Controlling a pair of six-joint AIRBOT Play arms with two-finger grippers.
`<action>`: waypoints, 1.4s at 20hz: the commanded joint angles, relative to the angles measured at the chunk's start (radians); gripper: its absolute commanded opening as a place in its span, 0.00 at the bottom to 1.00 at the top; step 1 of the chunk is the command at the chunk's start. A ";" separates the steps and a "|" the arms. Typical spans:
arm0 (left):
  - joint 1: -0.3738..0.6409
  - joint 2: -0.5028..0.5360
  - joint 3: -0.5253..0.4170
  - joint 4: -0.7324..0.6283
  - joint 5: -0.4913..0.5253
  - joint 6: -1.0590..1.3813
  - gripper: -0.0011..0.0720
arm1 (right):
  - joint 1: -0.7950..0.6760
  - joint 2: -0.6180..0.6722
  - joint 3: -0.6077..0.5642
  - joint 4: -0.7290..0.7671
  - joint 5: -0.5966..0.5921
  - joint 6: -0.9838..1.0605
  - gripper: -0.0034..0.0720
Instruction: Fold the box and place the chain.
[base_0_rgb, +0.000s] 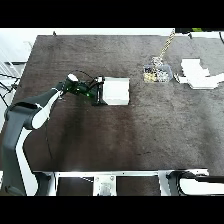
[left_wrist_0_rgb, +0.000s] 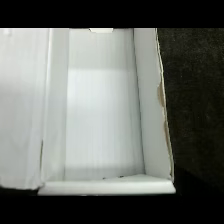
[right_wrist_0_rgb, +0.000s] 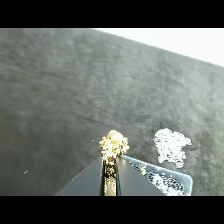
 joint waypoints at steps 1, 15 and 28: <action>0.000 0.000 0.000 0.000 0.000 0.000 0.74 | 0.046 0.050 0.000 0.001 0.143 -0.015 0.06; 0.000 0.000 0.000 0.000 0.000 0.000 0.74 | 0.396 0.053 -0.204 0.002 0.246 -0.010 0.06; 0.000 0.000 0.000 0.000 0.000 0.000 0.74 | 0.447 -0.073 -0.655 0.272 -0.386 -0.015 0.06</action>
